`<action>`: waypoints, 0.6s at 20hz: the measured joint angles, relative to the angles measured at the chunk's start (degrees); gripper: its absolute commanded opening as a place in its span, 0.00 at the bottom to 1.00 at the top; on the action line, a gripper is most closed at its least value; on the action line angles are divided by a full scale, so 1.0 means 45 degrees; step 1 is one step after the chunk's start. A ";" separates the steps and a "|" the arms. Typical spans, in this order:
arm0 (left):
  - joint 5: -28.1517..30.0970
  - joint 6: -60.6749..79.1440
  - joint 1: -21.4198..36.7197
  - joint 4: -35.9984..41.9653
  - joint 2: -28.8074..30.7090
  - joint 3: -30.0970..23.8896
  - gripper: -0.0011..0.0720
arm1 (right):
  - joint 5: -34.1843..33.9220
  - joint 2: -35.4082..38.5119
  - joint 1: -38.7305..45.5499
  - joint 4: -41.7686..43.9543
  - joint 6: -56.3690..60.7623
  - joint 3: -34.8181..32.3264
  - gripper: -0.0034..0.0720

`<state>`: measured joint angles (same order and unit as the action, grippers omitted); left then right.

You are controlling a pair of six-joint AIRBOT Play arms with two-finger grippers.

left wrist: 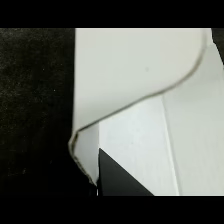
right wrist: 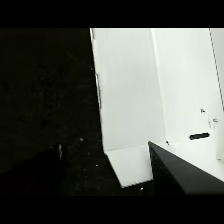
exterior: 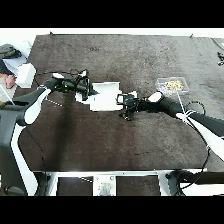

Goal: Fold the box and place the chain.

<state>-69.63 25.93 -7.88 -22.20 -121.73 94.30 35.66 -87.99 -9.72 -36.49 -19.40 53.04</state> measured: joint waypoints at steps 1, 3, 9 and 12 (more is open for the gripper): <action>0.0005 0.0000 0.0000 0.0005 0.0000 0.0000 0.03 | -0.0175 -0.0117 -0.0024 -0.0034 -0.0010 0.0019 0.82; 0.0010 0.0000 0.0005 0.0010 0.0000 0.0000 0.03 | -0.0505 -0.0287 -0.0063 -0.0058 -0.0039 0.0058 0.82; 0.0039 0.0005 0.0005 0.0044 0.0000 0.0000 0.03 | -0.1277 -0.0457 -0.0087 0.0369 -0.0087 0.0529 0.82; 0.0053 0.0005 0.0015 0.0058 0.0000 0.0000 0.03 | -0.1452 -0.0471 -0.0092 0.0461 0.0029 0.1059 0.82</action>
<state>-69.38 25.96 -7.81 -21.93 -121.73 94.30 29.12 -90.11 -10.13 -34.41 -19.27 57.80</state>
